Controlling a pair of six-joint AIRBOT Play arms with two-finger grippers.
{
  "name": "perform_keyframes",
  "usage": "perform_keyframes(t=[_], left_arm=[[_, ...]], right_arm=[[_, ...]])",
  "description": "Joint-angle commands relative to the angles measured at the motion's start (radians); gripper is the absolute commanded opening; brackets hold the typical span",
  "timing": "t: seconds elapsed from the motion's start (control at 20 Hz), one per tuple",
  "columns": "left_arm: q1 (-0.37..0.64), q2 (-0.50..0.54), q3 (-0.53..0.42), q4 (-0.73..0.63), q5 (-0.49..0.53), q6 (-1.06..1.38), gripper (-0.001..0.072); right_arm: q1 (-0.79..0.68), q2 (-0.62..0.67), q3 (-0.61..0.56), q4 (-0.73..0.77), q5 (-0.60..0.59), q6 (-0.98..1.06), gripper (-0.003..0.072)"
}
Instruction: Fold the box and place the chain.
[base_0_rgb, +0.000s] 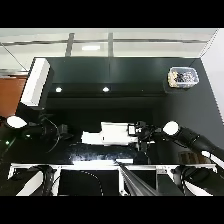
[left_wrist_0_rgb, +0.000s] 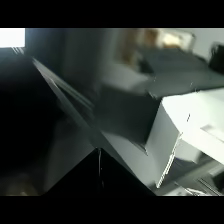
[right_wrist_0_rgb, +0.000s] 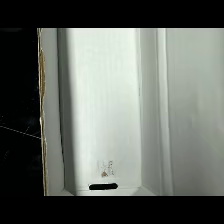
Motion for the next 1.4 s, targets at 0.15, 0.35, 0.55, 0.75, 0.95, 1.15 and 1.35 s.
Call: perform_keyframes(t=[0.15, 0.35, 0.55, 0.75, 0.95, 1.15, 1.35], left_arm=[[-0.260, -0.153, -0.045, -0.249, 0.072, 0.015, 0.0025], [-0.359, -0.213, -0.021, -0.376, 0.144, 0.114, 0.0025], [-0.353, -0.213, 0.035, -0.332, 0.081, 0.114, 0.0025], [-0.283, -0.206, 0.111, -0.177, -0.037, 0.106, 0.0026], [-0.208, -0.206, 0.142, -0.137, -0.133, 0.108, 0.0026], [-0.158, -0.206, 0.142, -0.042, -0.139, 0.108, 0.0025], [-0.179, -0.219, 0.139, -0.040, -0.017, 0.105, 0.0025]], right_arm=[[0.000, 0.000, -0.001, 0.000, 0.000, 0.000, 0.0381], [0.000, 0.000, -0.001, 0.000, 0.000, 0.000, 0.0381], [0.000, 0.000, -0.001, 0.000, 0.000, 0.000, 0.0382], [0.000, 0.000, -0.001, 0.000, 0.000, 0.000, 0.0382], [0.000, 0.000, -0.001, 0.000, 0.000, 0.000, 0.0382], [0.000, 0.000, -0.001, 0.000, 0.000, 0.000, 0.0382], [0.000, 0.000, -0.001, 0.000, 0.000, 0.000, 0.0382]])
